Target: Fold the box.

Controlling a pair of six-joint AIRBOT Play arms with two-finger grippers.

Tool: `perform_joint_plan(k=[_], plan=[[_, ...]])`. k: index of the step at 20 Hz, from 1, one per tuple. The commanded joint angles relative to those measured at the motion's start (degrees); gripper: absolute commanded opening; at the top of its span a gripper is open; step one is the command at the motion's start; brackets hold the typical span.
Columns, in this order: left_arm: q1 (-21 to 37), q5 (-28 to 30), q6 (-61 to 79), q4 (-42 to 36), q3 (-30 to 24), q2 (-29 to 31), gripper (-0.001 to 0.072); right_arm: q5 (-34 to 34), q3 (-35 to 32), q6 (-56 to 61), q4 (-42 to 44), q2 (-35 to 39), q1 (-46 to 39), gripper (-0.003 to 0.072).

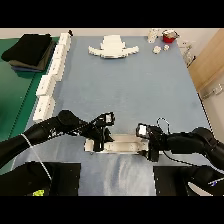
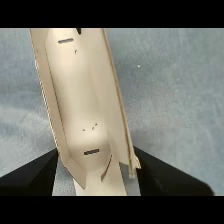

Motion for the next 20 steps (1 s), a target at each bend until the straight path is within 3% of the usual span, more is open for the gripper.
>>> perform_joint_plan(k=[1,11,18,19,20], plan=[[0.0,0.0,0.0,0.0,0.0,0.0,0.0014,-2.6,0.0,-6.2,4.2,-1.9,-3.3,0.072],[0.0,0.0,0.0,0.0,0.0,0.0,0.0014,-2.4,0.4,-7.3,4.2,-2.5,-3.4,0.072],[0.0,0.0,0.0,0.0,0.0,0.0,0.0014,-0.8,0.3,-18.6,7.4,-11.3,-4.2,0.072],[0.0,0.0,0.0,0.0,0.0,0.0,0.0014,-1.2,0.3,-19.5,8.7,-12.0,-4.7,0.0703],[0.0,0.0,0.0,0.0,0.0,0.0,0.0014,-1.4,0.3,-20.4,9.7,-12.0,-5.4,0.0628]])
